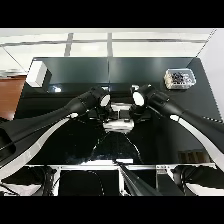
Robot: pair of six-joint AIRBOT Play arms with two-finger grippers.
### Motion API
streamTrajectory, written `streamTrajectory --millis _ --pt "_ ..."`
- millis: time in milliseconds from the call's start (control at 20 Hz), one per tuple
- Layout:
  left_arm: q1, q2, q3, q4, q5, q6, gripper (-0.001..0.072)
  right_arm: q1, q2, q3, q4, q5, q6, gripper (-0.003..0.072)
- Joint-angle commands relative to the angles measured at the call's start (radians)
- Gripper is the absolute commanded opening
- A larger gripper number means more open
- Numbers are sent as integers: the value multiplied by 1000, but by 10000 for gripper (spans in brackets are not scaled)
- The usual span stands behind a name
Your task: Fold the box and place the chain.
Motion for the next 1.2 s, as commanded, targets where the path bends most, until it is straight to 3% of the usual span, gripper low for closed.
streamTrajectory --millis 0,300,400,550,600,650,800,900,1150 --pt "0 0 0 0 1 1 24 -1 71 54 -93 91 -38 427" --pt "0 0 0 0 0 1 24 -65 253 81 -459 296 -169 426" --pt "0 0 0 0 1 1 24 -161 268 80 -575 291 -216 426" --pt "0 0 0 0 0 1 23 -365 266 57 -583 14 -224 427" --pt "0 0 0 0 0 1 24 -422 264 39 -578 -104 -198 468" --pt "0 0 0 0 0 1 23 -484 249 26 -558 -224 -196 718" --pt "0 0 0 0 3 1 24 -628 129 55 -406 -389 -198 720" --pt "1 0 0 0 3 1 23 -691 -11 157 -333 -347 -198 719" --pt "0 0 0 0 2 1 24 -775 -383 544 -138 -144 -243 711"
